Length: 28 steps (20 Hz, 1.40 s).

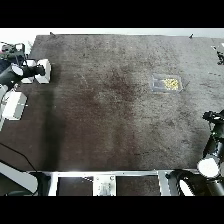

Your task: Fold the box and place the chain.

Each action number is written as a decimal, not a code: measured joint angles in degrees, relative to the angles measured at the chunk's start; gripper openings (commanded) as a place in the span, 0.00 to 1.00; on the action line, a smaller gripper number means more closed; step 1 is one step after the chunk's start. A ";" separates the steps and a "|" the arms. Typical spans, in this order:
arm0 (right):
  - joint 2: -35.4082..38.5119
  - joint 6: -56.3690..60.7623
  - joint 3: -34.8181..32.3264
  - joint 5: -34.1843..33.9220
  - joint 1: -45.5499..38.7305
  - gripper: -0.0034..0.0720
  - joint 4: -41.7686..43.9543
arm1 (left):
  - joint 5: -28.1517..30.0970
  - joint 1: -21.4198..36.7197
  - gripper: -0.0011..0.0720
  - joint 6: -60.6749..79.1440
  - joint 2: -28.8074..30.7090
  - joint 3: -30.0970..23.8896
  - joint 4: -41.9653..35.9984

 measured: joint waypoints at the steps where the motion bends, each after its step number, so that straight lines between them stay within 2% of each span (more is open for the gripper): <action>1: 0.00 0.02 0.00 0.00 0.00 0.06 0.00 | -0.66 0.00 0.76 0.00 1.66 -0.02 0.17; 2: 0.00 0.02 0.00 0.00 0.00 0.06 0.00 | -1.40 0.00 0.37 0.00 3.26 -0.02 0.22; 3: 0.00 0.02 0.00 0.00 0.00 0.06 0.00 | -2.29 0.00 0.07 -0.02 5.20 -0.02 0.22; 4: 0.00 0.02 0.00 0.00 0.00 0.06 0.00 | -3.34 0.00 0.03 0.00 7.26 0.00 0.24; 7: 0.00 0.02 0.00 0.00 0.00 0.06 0.00 | -4.85 -0.13 0.03 1.55 14.19 -0.83 -1.66; 10: 0.00 0.02 0.00 0.00 0.00 0.06 0.02 | -0.55 -1.27 0.03 7.26 23.91 -6.60 -8.22; 13: 0.00 0.00 0.00 0.00 0.00 0.06 0.02 | 4.37 -3.82 0.03 14.49 36.06 -17.51 -14.64; 15: 0.00 0.00 0.00 0.00 0.00 0.06 0.02 | 7.02 -6.14 0.03 18.43 45.03 -26.62 -17.53; 19: 0.00 0.02 0.00 0.00 0.00 0.06 0.00 | 13.18 -11.30 0.03 22.16 64.39 -46.80 -20.79; 22: 0.00 0.02 0.00 0.00 0.00 0.06 0.00 | 14.95 -14.10 0.03 22.86 79.34 -60.02 -21.77; 25: 0.00 0.02 0.00 0.00 0.00 0.06 0.02 | 14.43 -15.19 0.03 21.84 90.86 -68.35 -22.21; 28: 0.00 0.00 0.00 0.00 0.00 0.06 0.02 | 12.17 -15.61 0.03 21.35 96.32 -72.13 -22.43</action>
